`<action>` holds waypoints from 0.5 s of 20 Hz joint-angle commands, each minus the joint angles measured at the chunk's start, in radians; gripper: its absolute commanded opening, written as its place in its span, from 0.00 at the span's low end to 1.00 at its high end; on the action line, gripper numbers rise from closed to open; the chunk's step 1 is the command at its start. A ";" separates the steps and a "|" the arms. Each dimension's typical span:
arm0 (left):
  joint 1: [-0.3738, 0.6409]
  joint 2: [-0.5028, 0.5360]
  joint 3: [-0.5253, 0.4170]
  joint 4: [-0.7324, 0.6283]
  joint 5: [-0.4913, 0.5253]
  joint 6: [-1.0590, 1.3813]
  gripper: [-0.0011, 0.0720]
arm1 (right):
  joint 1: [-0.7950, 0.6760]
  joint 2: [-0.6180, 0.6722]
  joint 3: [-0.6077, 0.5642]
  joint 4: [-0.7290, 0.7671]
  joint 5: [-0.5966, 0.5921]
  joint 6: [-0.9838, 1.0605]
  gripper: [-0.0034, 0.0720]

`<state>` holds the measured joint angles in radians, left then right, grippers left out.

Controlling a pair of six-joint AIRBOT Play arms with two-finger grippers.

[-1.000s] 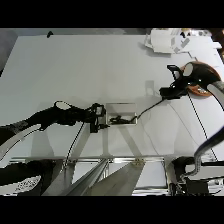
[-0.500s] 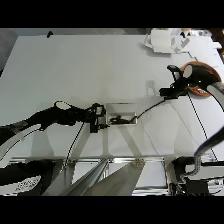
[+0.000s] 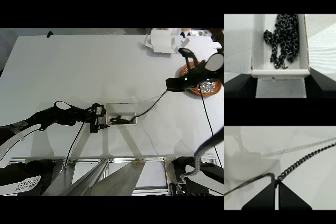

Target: Fold the box and place the chain.

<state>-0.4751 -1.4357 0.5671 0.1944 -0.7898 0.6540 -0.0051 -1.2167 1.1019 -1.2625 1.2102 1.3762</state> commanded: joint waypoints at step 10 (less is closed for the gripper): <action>0.000 0.000 0.001 0.000 0.000 0.000 0.09 | 0.424 0.367 0.000 0.172 0.129 -0.049 0.07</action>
<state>-0.4751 -1.4357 0.5671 0.1944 -0.7898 0.6544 0.2913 -0.8928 1.1019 -1.1015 1.3495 1.3300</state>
